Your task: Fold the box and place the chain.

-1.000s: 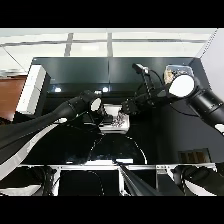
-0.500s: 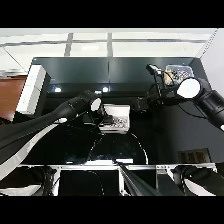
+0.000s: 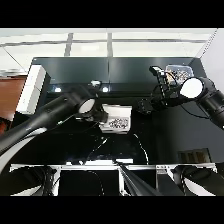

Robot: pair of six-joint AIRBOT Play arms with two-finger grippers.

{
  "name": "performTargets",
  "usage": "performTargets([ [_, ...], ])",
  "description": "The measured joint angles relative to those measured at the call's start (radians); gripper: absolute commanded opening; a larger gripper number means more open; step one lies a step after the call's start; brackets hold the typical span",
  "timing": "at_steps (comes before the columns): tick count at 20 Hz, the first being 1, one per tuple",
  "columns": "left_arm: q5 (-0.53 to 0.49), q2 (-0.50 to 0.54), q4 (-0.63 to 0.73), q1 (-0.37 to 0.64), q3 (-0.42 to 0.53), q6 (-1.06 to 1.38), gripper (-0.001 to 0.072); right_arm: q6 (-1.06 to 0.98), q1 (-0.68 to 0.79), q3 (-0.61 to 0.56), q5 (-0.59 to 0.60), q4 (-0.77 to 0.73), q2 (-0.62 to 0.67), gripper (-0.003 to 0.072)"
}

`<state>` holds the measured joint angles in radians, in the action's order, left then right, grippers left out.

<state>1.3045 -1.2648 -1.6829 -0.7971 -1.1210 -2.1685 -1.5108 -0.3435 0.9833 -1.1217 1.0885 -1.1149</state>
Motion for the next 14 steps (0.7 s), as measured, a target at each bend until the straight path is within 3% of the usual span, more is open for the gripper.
performTargets([
  [3,0.032,0.206,-0.134,0.082,0.156,0.006,0.0633,-0.001,0.001,0.000,-0.003,0.018,0.000,0.0304],
  [5,0.003,0.322,-0.101,0.219,0.298,0.037,0.0624,-0.004,0.001,0.000,-0.005,0.023,0.000,0.0304],
  [7,-0.063,0.373,0.083,0.399,0.435,0.206,0.0627,-0.005,0.001,0.000,-0.002,0.027,0.000,0.0304],
  [9,-0.110,0.363,0.367,0.564,0.532,0.498,0.0713,-0.006,0.001,0.000,0.002,0.029,0.000,0.0304],
  [10,-0.121,0.338,0.511,0.632,0.565,0.681,0.0712,-0.007,0.001,0.000,0.005,0.030,0.000,0.0304],
  [14,-0.169,0.237,0.892,0.724,0.626,1.370,0.0712,-0.017,0.001,0.000,0.010,0.032,0.000,0.0304],
])
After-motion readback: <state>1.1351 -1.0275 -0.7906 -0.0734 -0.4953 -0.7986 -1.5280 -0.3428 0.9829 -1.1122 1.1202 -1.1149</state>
